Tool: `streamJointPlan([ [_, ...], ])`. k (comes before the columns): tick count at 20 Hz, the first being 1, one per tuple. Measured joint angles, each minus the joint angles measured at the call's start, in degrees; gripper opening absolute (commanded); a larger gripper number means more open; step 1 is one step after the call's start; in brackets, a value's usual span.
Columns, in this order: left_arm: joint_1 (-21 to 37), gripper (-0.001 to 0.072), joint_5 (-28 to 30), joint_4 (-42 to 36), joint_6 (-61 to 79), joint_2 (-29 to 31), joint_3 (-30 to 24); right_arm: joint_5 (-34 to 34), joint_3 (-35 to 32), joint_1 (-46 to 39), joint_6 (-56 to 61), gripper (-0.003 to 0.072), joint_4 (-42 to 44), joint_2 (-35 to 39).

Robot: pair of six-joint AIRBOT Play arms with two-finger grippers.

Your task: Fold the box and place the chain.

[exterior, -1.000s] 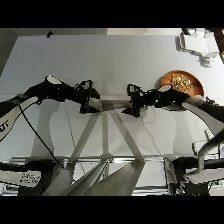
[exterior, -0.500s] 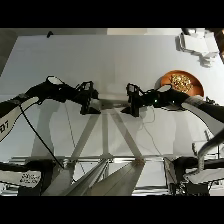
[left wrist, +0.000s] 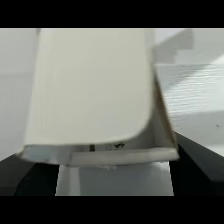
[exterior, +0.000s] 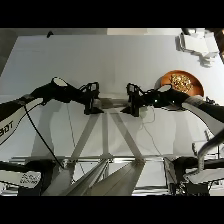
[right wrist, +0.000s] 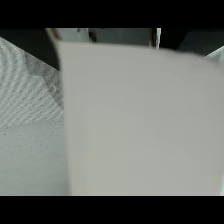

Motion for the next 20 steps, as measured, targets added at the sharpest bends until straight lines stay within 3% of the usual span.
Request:
streamJointPlan([
  [6,-0.46,0.0686,1.66,-0.02,-2.23,-1.22,0.0,0.0,0.02,-0.02,-0.02,0.0335,-0.02,0.0],
  [9,-0.48,0.0226,1.68,-0.04,-2.4,-1.36,0.0,-0.07,0.04,-0.04,-0.04,0.0335,0.0,0.0],
  [10,-0.48,0.0185,1.7,-0.04,-2.43,-1.36,0.0,-0.04,0.04,-0.04,-0.04,0.0335,-0.02,0.0],
  [20,-0.48,0.0187,1.46,-0.04,-2.67,-1.42,0.0,0.07,0.02,-0.04,-0.07,0.0335,-0.02,0.0],
])
